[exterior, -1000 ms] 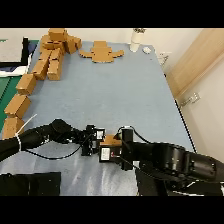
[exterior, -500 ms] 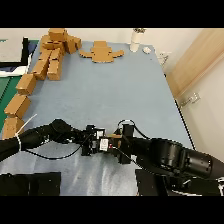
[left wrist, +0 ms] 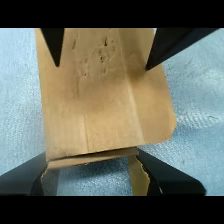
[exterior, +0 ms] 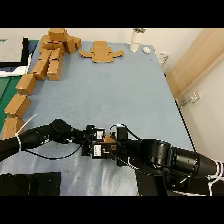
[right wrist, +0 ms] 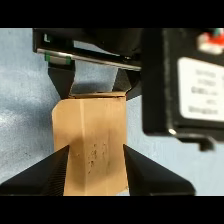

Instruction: Fold the box.

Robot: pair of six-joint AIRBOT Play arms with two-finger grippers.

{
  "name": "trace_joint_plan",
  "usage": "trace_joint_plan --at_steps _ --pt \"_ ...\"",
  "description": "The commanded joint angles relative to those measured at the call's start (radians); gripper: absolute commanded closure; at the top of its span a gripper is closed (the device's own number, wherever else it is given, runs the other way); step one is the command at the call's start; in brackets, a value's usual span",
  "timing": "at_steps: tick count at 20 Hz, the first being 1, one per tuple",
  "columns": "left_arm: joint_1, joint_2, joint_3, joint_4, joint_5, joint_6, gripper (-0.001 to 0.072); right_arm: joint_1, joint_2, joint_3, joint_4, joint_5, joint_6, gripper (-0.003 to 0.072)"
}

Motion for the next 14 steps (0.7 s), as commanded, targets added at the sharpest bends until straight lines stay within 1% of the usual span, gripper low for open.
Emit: trace_joint_plan --at_steps 1,5,6,7,14 --pt "0.0 0.0 0.0 0.0 0.0 0.0 0.0339 0.001 -0.022 0.001 0.004 0.006 -0.037 0.016" --pt "0.0 0.0 0.0 0.0 0.0 0.0 0.0338 0.001 -0.021 0.002 0.0 0.021 -0.098 0.0156" --pt "0.0 0.0 0.0 0.0 0.0 0.0 0.0339 0.001 -0.022 0.002 0.0 0.026 -0.11 0.0137" --pt "0.0 0.0 0.0 0.0 0.0 0.0 0.0339 0.002 -0.022 0.002 0.0 0.026 -0.11 0.0078" --pt "0.0 0.0 0.0 0.0 0.0 0.0 0.0338 0.01 -0.05 0.001 -0.016 0.026 -0.109 0.0082"
